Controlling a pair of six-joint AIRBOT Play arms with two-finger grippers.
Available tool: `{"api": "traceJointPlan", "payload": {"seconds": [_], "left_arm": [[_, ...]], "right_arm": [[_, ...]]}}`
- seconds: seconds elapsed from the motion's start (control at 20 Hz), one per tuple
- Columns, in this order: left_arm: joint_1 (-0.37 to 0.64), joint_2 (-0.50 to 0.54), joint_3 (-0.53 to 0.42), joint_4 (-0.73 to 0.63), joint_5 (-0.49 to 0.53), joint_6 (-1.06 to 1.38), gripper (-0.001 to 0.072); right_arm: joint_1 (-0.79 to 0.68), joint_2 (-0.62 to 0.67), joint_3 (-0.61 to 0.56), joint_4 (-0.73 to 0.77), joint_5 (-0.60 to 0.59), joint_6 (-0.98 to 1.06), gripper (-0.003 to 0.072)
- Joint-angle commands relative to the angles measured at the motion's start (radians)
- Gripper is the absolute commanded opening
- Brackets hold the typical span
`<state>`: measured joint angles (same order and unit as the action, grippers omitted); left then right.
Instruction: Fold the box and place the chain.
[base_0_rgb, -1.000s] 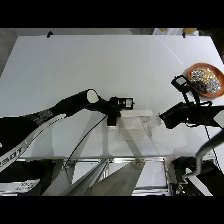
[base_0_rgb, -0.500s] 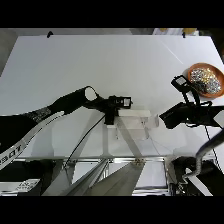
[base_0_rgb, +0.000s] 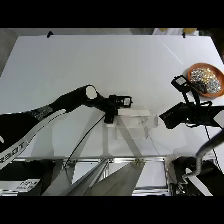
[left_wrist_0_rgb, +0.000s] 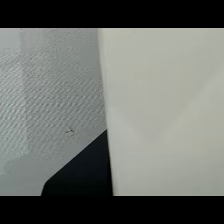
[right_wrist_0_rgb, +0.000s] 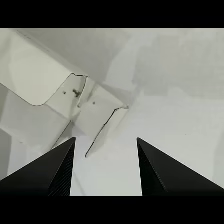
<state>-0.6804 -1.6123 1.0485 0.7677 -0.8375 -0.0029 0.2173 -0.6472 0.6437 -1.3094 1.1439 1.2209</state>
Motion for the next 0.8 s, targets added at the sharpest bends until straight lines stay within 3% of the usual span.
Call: {"api": "traceJointPlan", "payload": {"seconds": [0.0,0.75], "left_arm": [[0.001,-0.005,0.001,0.008,-0.003,-0.001,0.0010],[-0.001,-0.005,0.001,0.008,-0.005,-0.001,0.0011]], "right_arm": [[0.001,0.001,0.000,0.000,0.000,0.000,0.0434],[0.001,0.000,0.000,0.019,0.042,-0.107,0.0430]]}}
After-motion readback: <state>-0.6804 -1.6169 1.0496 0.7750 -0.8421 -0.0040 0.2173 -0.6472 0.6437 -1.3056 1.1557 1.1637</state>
